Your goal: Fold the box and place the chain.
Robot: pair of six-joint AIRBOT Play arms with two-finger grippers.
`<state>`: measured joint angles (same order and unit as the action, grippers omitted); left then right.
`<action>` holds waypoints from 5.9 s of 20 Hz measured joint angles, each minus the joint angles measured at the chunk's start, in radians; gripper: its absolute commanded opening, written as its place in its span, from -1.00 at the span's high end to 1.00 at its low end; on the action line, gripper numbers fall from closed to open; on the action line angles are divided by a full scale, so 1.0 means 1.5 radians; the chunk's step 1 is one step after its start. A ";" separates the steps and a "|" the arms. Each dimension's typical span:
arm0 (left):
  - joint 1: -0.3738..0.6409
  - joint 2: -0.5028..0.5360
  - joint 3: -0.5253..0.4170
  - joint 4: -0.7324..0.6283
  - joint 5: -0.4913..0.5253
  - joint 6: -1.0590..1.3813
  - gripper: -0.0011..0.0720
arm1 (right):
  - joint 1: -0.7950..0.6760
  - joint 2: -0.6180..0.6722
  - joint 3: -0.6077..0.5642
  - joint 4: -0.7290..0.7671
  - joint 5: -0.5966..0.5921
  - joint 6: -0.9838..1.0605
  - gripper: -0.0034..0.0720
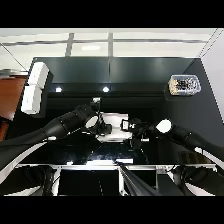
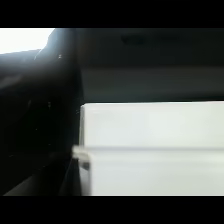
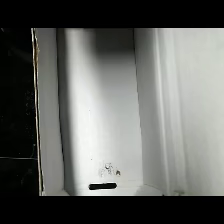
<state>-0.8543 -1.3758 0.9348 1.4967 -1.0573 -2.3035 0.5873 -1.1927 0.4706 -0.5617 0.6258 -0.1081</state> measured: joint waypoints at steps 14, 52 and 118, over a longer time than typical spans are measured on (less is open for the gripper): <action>0.000 -0.012 0.001 0.005 0.001 -0.010 0.07 | 0.000 0.000 0.000 0.000 0.001 0.000 -0.34; 0.000 -0.023 0.016 0.006 -0.033 -0.042 0.31 | 0.000 0.000 0.000 0.000 -0.001 0.001 -0.34; 0.022 -0.041 0.027 -0.008 -0.063 0.007 0.88 | -0.001 0.092 0.000 -0.190 0.064 0.130 -0.94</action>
<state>-0.8211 -1.4372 0.9752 1.4849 -1.1519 -2.2929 0.5861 -1.0550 0.4702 -0.8463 0.7223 0.0864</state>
